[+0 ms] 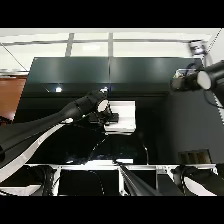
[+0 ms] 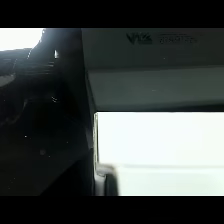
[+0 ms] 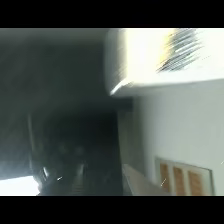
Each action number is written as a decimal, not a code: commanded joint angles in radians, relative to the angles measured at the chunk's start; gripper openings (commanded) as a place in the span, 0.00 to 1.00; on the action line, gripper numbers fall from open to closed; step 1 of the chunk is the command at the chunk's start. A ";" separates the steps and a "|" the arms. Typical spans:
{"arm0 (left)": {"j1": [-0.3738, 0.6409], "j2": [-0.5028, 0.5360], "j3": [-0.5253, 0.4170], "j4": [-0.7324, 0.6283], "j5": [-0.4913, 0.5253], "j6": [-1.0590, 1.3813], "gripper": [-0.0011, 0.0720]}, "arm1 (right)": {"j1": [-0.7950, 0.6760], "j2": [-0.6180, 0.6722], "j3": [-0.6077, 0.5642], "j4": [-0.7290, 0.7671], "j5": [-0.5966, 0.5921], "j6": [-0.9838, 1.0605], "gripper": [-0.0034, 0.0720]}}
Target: Fold the box and place the chain.
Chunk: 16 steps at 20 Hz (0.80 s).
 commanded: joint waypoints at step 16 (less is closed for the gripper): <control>0.001 0.000 0.000 0.000 0.002 0.000 0.06 | -0.452 -0.747 0.652 0.658 0.078 0.280 0.83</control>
